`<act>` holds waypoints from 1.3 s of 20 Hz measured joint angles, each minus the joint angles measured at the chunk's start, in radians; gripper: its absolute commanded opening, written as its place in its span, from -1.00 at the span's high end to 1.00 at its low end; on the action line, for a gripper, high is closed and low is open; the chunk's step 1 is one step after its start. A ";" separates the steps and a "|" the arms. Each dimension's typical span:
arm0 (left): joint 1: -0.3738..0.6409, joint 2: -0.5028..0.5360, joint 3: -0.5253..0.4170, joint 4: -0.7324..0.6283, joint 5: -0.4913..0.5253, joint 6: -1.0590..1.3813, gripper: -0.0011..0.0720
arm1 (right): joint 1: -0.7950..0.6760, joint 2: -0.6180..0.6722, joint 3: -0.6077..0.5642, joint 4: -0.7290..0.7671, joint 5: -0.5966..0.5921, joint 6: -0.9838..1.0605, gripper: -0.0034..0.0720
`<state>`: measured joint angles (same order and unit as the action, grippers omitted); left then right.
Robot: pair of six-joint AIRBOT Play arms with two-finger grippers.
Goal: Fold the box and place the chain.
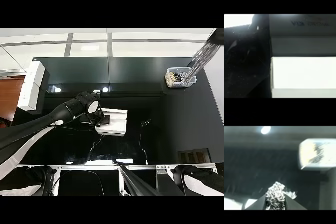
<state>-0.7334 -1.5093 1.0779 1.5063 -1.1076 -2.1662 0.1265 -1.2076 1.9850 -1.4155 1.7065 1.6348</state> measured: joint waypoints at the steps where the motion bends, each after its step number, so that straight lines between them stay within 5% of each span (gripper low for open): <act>1: 0.000 0.000 0.000 0.000 0.000 0.000 0.90 | 0.038 0.029 -0.038 0.013 0.013 0.011 0.89; 7: 0.000 0.000 0.000 0.000 0.000 0.000 0.89 | 0.322 0.140 -0.312 0.072 -0.051 0.114 0.89; 17: 0.000 0.000 0.000 0.000 0.000 0.000 0.90 | 0.517 0.130 -0.737 0.302 -0.568 0.166 0.89; 26: 0.000 0.000 0.000 0.000 0.000 0.000 0.89 | 0.529 0.109 -0.906 0.319 -0.617 0.169 0.89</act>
<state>-0.7334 -1.5089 1.0779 1.5063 -1.1076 -2.1662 0.6556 -1.0988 1.0794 -1.0969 1.0893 1.8038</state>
